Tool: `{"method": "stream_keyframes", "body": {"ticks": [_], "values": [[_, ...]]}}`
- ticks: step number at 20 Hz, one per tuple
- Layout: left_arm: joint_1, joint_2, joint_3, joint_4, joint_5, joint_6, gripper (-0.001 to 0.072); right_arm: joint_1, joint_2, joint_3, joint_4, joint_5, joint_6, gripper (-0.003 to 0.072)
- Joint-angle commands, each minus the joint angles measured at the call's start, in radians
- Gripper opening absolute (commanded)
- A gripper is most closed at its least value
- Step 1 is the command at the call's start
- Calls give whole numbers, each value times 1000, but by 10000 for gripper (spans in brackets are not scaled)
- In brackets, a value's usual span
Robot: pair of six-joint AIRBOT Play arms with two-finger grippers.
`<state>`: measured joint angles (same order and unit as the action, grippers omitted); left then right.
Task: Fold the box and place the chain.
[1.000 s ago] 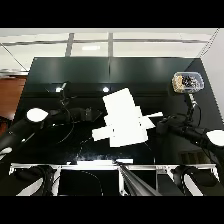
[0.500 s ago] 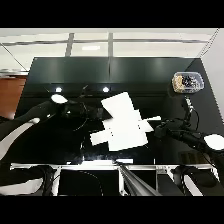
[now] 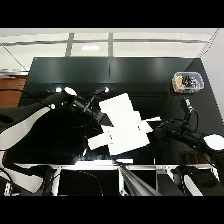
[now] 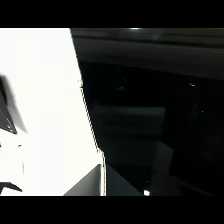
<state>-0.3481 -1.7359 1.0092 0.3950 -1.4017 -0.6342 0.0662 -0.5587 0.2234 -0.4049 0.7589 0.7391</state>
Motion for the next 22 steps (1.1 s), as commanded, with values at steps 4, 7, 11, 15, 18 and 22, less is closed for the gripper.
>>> {"method": "stream_keyframes", "body": {"ticks": [4,7,11,15,18,22], "values": [[12,-17,14,42,-42,112,29,0,1,0,-42,-3,13,13],[19,-13,14,47,-39,113,27,-4,1,2,-105,-2,69,374],[1,58,14,167,8,106,24,-60,1,124,-442,116,171,665],[-105,251,2,375,201,105,23,-91,1,257,-694,179,161,665],[-190,382,-69,378,475,261,27,-91,1,264,-705,176,83,665],[-217,362,-113,505,507,401,28,-90,1,264,-644,176,84,664]]}}
